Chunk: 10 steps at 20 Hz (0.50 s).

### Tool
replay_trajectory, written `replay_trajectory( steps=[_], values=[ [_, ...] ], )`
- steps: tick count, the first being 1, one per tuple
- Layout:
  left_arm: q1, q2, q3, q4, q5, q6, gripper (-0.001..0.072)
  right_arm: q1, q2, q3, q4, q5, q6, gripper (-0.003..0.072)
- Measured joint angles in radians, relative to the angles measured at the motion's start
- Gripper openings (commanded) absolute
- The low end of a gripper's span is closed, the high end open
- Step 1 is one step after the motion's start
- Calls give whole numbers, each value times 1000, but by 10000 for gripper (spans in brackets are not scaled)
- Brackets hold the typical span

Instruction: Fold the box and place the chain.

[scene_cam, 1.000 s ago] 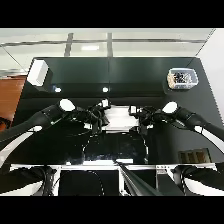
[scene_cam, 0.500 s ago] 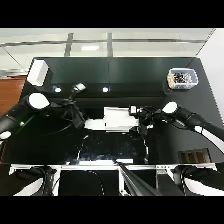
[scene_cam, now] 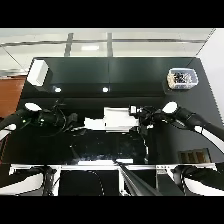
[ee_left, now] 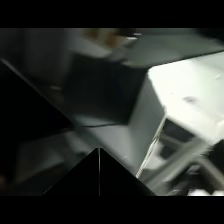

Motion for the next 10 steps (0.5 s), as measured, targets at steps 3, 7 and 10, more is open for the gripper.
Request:
replay_trajectory(
  steps=[3,7,10],
  values=[
    [-55,-72,31,-67,18,22,24,0,0,0,0,0,0,481],
    [-130,-118,75,-107,38,38,25,0,0,0,0,0,0,481],
    [-145,-129,92,-165,10,105,116,0,0,0,0,0,0,481]
  ],
)
